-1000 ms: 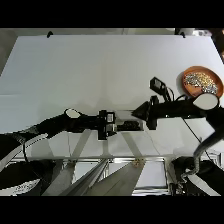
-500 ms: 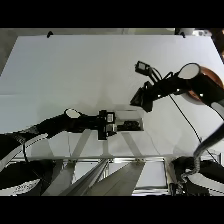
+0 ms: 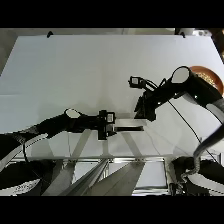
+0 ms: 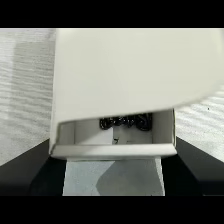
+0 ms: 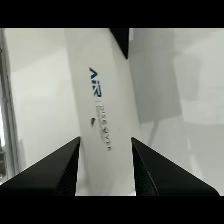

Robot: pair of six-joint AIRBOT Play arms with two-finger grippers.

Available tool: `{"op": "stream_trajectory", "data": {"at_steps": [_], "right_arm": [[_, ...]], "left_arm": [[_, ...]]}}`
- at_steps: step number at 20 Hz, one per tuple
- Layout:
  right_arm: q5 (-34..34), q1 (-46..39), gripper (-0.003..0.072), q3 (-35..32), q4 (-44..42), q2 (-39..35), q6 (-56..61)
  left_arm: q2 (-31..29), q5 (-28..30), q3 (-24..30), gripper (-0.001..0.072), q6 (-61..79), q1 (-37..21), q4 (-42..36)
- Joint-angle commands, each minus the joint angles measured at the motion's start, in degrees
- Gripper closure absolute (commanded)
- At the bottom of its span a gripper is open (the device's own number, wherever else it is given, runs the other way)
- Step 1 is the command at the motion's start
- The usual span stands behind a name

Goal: Fold the box and place the chain.

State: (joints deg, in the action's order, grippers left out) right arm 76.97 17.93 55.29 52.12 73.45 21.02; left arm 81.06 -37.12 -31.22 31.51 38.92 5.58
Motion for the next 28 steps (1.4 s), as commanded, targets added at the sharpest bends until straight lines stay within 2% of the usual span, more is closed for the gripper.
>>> {"op": "stream_trajectory", "data": {"at_steps": [1, 2, 8, 12, 17, 22, 24, 28], "right_arm": [[-1.73, 2.05, 0.0313, -3.04, 1.55, -3.5, -0.11], [-1.95, 2.86, 0.0283, -3.74, 1.64, -3.85, -0.09], [-6.47, 9.09, 0.0276, -3.89, 2.21, -3.87, -0.02], [-9.86, 10.36, 0.0276, -3.89, 3.78, -3.85, 0.44], [-12.31, 13.14, 0.0277, -4.81, 9.44, -3.85, 4.26], [-15.1, 13.42, 0.0314, -5.07, 9.62, -3.93, 6.62], [-15.06, 13.42, 0.0353, -5.09, 9.62, -3.93, 7.61], [-15.34, 13.42, 0.0353, -5.09, 9.79, -3.93, 7.67]], "left_arm": [[-0.04, 0.02, -0.02, 0.0573, 0.0, 0.0, 0.0], [-0.04, 0.02, -0.02, 0.0573, 0.02, -0.02, 0.0], [-0.04, 0.02, -0.02, 0.0573, 0.02, 0.0, 0.0], [-0.04, 0.02, -0.02, 0.0573, 0.02, -0.02, 0.0], [-0.04, 0.02, -0.02, 0.0573, 0.02, -0.02, 0.0], [-0.04, 0.02, -0.02, 0.0573, 0.0, -0.02, 0.0], [-0.04, 0.02, -0.02, 0.0573, 0.0, -0.02, 0.0], [-0.04, 0.02, -0.02, 0.0573, 0.02, -0.02, 0.0]]}}
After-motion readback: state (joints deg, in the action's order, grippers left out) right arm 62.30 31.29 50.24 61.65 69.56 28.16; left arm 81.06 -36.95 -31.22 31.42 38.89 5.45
